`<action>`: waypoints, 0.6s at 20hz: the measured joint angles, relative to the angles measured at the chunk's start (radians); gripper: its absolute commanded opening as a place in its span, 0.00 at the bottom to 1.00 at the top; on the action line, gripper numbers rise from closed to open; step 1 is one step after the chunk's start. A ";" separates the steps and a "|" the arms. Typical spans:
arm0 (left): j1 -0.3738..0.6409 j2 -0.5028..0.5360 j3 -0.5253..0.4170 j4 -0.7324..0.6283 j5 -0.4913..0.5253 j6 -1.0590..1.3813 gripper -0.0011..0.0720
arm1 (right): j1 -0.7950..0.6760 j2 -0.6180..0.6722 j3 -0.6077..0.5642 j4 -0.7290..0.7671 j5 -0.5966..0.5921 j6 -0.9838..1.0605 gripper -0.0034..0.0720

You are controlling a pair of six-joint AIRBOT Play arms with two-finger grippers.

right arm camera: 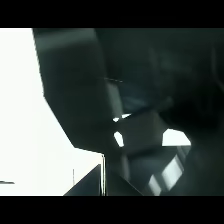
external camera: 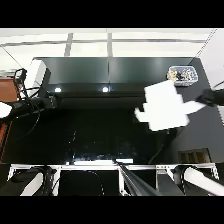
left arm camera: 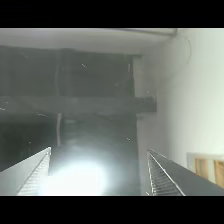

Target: Fold the box and place the chain.

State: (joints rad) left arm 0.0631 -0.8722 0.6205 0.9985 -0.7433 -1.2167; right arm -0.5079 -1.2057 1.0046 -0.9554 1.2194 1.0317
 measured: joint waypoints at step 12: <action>-0.208 -0.391 0.219 -0.310 -0.117 0.178 0.99 | 0.802 0.338 -0.605 0.440 -0.811 0.069 0.06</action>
State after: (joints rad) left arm -0.1448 -1.2633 0.8394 0.6888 -0.8600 -1.0389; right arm 0.2939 -0.8677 0.3992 -0.5152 0.4084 1.1011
